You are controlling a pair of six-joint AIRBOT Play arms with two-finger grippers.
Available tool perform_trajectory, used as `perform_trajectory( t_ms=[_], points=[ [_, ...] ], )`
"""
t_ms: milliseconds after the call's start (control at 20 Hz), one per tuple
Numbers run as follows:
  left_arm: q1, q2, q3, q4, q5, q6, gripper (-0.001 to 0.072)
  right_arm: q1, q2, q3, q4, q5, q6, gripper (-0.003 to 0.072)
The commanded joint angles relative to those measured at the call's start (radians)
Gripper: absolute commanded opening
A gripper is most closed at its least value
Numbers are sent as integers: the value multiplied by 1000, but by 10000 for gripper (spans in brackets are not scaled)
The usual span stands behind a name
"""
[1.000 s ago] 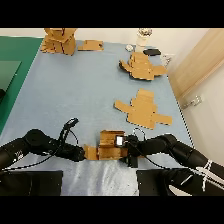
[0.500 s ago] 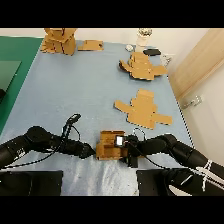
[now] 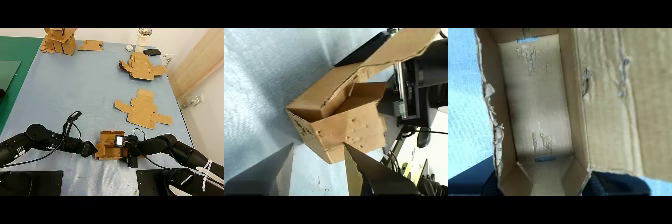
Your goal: Fold the box.
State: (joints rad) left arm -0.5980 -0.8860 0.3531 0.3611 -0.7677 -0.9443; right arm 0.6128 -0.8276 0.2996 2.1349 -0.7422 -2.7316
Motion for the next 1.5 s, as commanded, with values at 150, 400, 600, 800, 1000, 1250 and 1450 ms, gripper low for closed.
perform_trajectory(
  t_ms=[150, 400, 600, 800, 1000, 1250, 1450],
  points=[
    [-1, 0, 3, -81, -13, 6, 505, 0, 0, 0, 0, 0, 0, 589],
    [-1, -1, 3, -68, 23, -14, 507, 0, 0, 0, 0, 0, 0, 590],
    [-30, -21, 29, -8, 40, -90, 507, 0, 0, 0, 0, 0, 0, 589],
    [-168, -81, 120, 253, 97, -377, 507, 0, 0, 0, 0, 0, 0, 590],
    [-267, -133, 209, 431, 140, -624, 507, 0, 0, 0, 0, 0, 0, 589],
    [-368, -222, 319, 665, 117, -931, 507, 0, 0, 0, 0, 0, 0, 590],
    [-428, -281, 399, 867, 23, -1181, 507, 0, 0, 0, 0, 0, 0, 589]
  ],
)
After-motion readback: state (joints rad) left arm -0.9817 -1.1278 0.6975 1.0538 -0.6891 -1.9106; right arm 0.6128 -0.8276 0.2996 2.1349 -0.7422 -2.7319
